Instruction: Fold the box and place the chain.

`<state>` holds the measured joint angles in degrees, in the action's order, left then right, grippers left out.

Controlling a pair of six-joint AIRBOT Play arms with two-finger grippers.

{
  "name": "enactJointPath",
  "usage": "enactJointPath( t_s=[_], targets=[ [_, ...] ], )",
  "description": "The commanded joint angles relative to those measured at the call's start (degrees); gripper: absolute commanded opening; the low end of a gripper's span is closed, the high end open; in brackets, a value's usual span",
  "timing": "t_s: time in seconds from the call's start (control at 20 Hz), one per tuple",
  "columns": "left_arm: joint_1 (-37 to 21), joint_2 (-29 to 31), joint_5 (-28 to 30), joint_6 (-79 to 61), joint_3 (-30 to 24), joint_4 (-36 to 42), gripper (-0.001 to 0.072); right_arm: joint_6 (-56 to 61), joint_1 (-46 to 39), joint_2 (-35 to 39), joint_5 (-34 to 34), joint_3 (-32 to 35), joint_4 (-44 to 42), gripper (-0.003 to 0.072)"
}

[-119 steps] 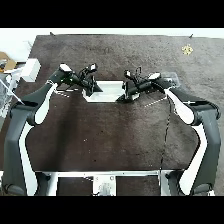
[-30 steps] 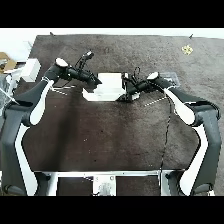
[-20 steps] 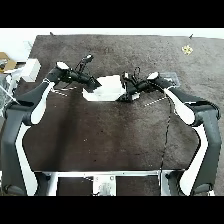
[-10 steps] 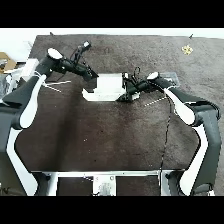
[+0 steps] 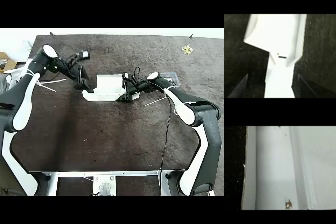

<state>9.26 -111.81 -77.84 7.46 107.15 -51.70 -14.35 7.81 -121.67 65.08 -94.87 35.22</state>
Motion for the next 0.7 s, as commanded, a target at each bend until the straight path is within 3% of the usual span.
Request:
enactJointPath(
  t_s=[0.0,0.25,0.65],
  targets=[
    [1.7,0.0,5.7,-7.7,-5.2,-1.9,0.0713,0.0,0.0,0.0,0.0,0.0,-0.1,0.0446],
    [4.5,0.0,14.3,-8.0,-11.9,-2.0,0.0712,0.0,0.0,0.0,0.0,0.0,-0.1,0.0446],
    [4.6,-1.2,15.1,-11.6,-12.3,1.7,0.0703,0.0,0.0,0.0,0.0,0.0,0.0,0.0446]
  ],
)
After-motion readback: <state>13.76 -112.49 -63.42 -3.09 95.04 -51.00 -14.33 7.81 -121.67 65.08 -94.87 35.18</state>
